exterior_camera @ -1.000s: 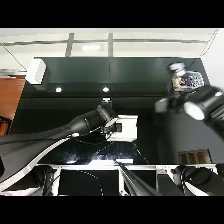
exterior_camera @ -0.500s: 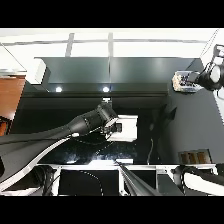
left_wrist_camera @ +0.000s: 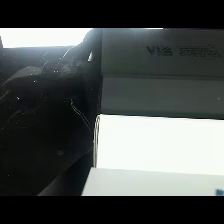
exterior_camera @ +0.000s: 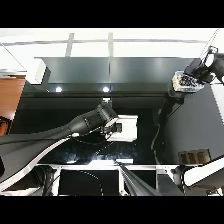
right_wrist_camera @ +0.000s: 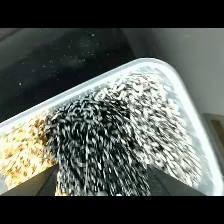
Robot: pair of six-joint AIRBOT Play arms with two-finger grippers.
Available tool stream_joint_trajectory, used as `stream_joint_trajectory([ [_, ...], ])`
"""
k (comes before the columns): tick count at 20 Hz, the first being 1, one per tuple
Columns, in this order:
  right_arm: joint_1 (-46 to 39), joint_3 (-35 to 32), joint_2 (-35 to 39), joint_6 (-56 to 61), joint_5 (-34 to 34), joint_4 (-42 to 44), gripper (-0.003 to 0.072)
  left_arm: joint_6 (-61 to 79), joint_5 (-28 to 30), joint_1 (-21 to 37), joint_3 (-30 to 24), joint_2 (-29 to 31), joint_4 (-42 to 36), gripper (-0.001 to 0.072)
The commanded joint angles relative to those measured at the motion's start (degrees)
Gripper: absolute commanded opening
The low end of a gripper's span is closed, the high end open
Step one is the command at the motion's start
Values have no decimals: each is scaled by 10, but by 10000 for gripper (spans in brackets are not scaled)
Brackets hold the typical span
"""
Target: Fold the box and place the chain.
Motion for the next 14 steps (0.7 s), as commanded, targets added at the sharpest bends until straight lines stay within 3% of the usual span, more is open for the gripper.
stream_joint_trajectory([
  [1,-2,15,-39,-3,-12,5,545,0,-4,0,0,0,0,30],
  [3,-2,15,-46,-3,-11,7,505,0,-4,0,0,0,0,29],
  [5,-2,20,-46,-5,3,12,133,0,-4,0,0,0,0,29],
  [6,-2,29,-45,-16,22,15,10,0,-4,0,0,0,0,29],
  [9,1,39,-3,-84,80,26,11,0,-4,0,0,0,0,29],
  [14,1,39,132,-128,104,25,10,0,-3,0,0,0,0,30],
])
